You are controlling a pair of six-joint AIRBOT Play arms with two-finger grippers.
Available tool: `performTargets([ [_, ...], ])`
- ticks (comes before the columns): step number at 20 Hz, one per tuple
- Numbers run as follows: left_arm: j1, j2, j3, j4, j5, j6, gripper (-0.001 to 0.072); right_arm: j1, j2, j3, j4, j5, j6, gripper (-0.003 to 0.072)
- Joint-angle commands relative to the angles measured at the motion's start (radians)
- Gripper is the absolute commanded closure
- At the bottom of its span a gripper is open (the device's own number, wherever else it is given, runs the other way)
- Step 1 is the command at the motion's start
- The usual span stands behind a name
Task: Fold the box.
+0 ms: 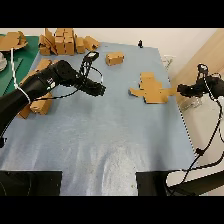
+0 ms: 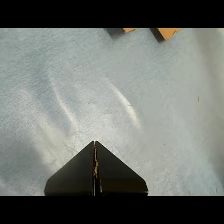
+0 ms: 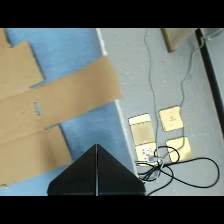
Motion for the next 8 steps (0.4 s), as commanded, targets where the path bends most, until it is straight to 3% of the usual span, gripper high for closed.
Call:
performTargets([
  [1, 0.0, 0.0, 0.0, -0.001, 0.0, 0.0, 0.07, 0.055, 0.008, 0.002, 0.037, -0.013, -0.011, 0.0682],
  [8, 0.0, 0.0, 0.0, -0.001, 0.0, 0.0, 0.0699, 0.134, 0.008, 0.002, 0.042, -0.031, -0.011, 0.0682],
])
